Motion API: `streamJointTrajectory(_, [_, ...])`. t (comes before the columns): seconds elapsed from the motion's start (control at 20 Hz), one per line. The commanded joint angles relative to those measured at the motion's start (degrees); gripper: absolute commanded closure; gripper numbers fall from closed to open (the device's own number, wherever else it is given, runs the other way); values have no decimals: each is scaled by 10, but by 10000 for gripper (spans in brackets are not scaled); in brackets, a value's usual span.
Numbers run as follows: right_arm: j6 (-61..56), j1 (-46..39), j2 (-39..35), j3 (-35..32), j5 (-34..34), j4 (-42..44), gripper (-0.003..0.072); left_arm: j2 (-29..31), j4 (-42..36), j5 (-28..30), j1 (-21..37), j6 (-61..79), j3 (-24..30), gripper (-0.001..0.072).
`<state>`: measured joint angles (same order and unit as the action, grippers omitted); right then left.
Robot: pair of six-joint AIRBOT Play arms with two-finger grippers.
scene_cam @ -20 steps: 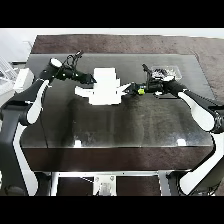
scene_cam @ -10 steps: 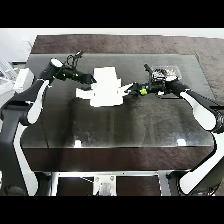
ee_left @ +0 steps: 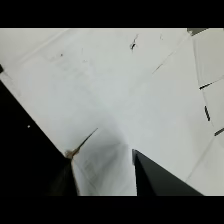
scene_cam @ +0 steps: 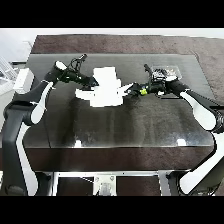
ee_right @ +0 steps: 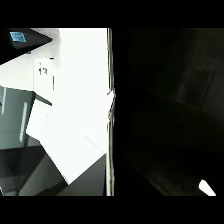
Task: Fold the box and place the chain.
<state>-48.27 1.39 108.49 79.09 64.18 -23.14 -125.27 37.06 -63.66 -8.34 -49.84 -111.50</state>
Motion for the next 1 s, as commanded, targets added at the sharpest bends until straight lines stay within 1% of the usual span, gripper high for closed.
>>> streamJointTrajectory(0.0, [4, 0, 0, 0, 2, 0, 687, -1, -2, -3, -1, 16, 0, 360])
streamJointTrajectory(0.2, [5, 0, 0, 0, 2, 0, 687, -1, -8, -5, -1, 24, 0, 361])
streamJointTrajectory(0.4, [5, 0, 0, 0, 4, 0, 687, -1, -39, -8, -1, 46, 0, 361])
streamJointTrajectory(0.55, [7, 0, 0, 0, 4, 0, 686, -1, -41, -17, 0, 54, 0, 363])
streamJointTrajectory(0.6, [8, 0, 0, 0, 4, 0, 687, -1, -41, -18, 0, 54, 0, 441])
streamJointTrajectory(0.65, [8, 0, 0, 0, 4, 0, 687, -1, -43, -17, 0, 55, 0, 470])
streamJointTrajectory(0.95, [10, 0, 0, 0, 5, -1, 687, -1, -63, -21, 0, 78, 0, 471])
